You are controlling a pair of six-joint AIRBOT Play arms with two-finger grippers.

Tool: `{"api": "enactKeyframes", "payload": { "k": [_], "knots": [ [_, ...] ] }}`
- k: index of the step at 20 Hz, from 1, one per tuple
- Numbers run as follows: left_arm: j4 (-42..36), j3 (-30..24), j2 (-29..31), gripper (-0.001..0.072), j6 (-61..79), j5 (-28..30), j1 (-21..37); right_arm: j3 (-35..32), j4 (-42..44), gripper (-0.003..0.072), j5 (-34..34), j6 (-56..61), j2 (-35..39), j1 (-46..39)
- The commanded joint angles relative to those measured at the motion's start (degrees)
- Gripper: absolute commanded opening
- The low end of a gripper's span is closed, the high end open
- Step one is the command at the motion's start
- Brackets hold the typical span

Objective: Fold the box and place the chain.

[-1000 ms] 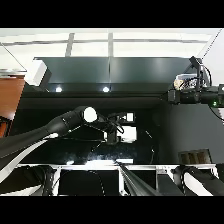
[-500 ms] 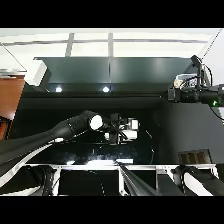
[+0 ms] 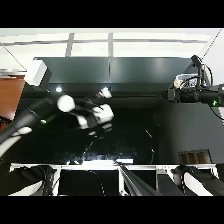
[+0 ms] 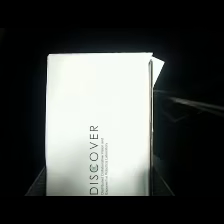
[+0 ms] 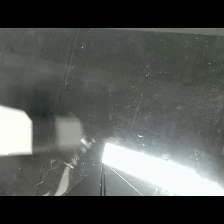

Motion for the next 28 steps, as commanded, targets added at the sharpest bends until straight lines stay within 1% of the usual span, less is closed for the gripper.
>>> {"api": "enactKeyframes", "payload": {
  "k": [1,3,5,7,8,10,14,15,18,20,23,24,25,26,27,28],
  "knots": [
    [9.14,0.02,3.93,0.0227,-13.11,-7.63,18.82,0.04,0.02,0.0018,-0.04,0.02,0.04,0.00],
    [9.11,0.02,4.22,0.0227,-16.50,-7.45,30.60,0.04,0.02,0.0018,-0.04,0.04,0.02,0.00],
    [8.70,0.02,3.74,0.0228,-17.40,-4.22,40.50,0.04,0.07,0.0018,-0.04,0.07,0.02,0.09],
    [5.49,0.31,2.78,0.0228,-18.91,0.04,48.11,0.02,-0.33,0.0018,-0.04,0.00,0.02,0.09],
    [4.74,0.70,1.95,0.0228,-18.84,2.29,50.29,0.04,-0.98,0.0018,0.00,-0.02,0.02,0.09],
    [5.07,2.10,-0.74,0.0228,-17.27,6.67,52.46,0.02,-2.43,0.0018,-0.17,0.02,0.02,0.09],
    [5.03,9.11,-10.34,0.0228,-15.17,11.93,53.11,0.04,-2.58,0.0018,-0.13,0.04,0.02,0.09],
    [5.01,10.99,-12.63,0.0228,-14.53,12.52,53.13,0.02,-2.73,0.0018,-0.13,0.04,0.02,0.09],
    [3.58,15.93,-18.80,0.0227,-6.36,12.13,52.37,0.04,-2.97,0.0018,-0.13,0.04,0.02,0.09],
    [3.08,18.45,-21.77,0.0228,-5.97,12.31,52.22,0.04,-2.95,0.0018,-0.11,0.09,0.02,0.09],
    [1.70,20.61,-24.68,0.0228,-5.95,12.83,52.22,0.02,-2.95,0.0018,-0.13,0.09,0.02,0.09],
    [1.36,21.03,-25.33,0.0242,-6.19,12.92,52.24,0.02,-2.95,0.0018,-0.13,0.09,0.02,0.09],
    [1.36,21.07,-25.53,0.0382,-6.51,13.27,52.19,0.02,-2.95,0.0018,-0.09,0.11,0.02,0.09],
    [1.40,21.31,-25.46,0.0697,-6.62,12.94,52.00,0.04,-2.95,0.0018,-0.07,0.39,0.02,0.09],
    [1.62,22.27,-25.33,0.0716,-6.93,11.23,51.89,0.04,-2.95,0.0018,0.02,0.68,0.02,0.09],
    [1.57,24.04,-25.09,0.0716,-6.93,8.00,51.69,0.04,-2.89,0.0018,0.37,0.70,0.04,0.09]
  ]
}}
